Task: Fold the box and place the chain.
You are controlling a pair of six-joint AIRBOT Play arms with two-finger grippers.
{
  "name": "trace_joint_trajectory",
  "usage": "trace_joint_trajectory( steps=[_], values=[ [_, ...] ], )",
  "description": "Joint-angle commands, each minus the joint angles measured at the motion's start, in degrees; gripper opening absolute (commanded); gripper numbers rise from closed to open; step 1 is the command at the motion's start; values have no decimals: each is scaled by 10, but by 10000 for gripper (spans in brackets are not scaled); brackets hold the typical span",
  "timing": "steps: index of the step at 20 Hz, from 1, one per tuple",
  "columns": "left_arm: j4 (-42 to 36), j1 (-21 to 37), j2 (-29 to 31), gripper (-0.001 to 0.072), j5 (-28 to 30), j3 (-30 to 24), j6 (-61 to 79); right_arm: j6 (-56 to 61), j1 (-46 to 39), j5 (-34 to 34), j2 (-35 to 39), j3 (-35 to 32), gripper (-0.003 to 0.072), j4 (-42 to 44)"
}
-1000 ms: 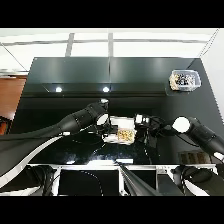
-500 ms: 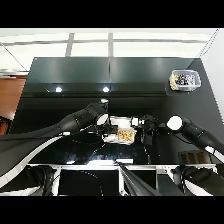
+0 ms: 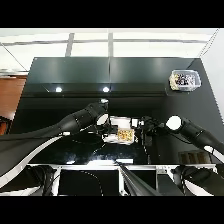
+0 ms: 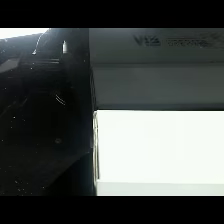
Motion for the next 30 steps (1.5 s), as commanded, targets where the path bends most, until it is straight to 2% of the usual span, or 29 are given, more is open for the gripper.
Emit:
trace_joint_trajectory(
  steps=[1,2,5,11,13,16,18,19,21,23,24,25,30],
  values=[
    [0,0,0,31,0,0,0,44,0,20,14,0,50,-33],
    [0,0,0,31,0,0,0,79,0,19,29,0,10,-56],
    [0,0,0,31,0,0,0,191,-2,25,94,1,10,-112],
    [0,0,0,31,0,0,0,360,-2,150,222,66,10,-116],
    [0,0,0,31,0,0,0,426,-2,176,232,103,10,-71],
    [0,0,0,31,3,0,0,492,-1,146,231,119,13,64],
    [0,0,0,31,5,0,0,503,-1,129,231,119,14,80],
    [0,0,0,31,5,0,0,514,-1,126,229,116,28,77],
    [0,0,0,31,5,0,0,538,-1,125,224,106,216,71],
    [0,0,0,31,5,0,0,544,-1,127,224,101,217,52],
    [-1,0,0,30,6,0,0,548,-2,128,224,101,356,49],
    [-3,0,0,30,6,0,0,548,-5,131,224,104,398,49],
    [0,0,0,31,9,0,-1,549,-17,137,227,132,397,46]
  ],
)
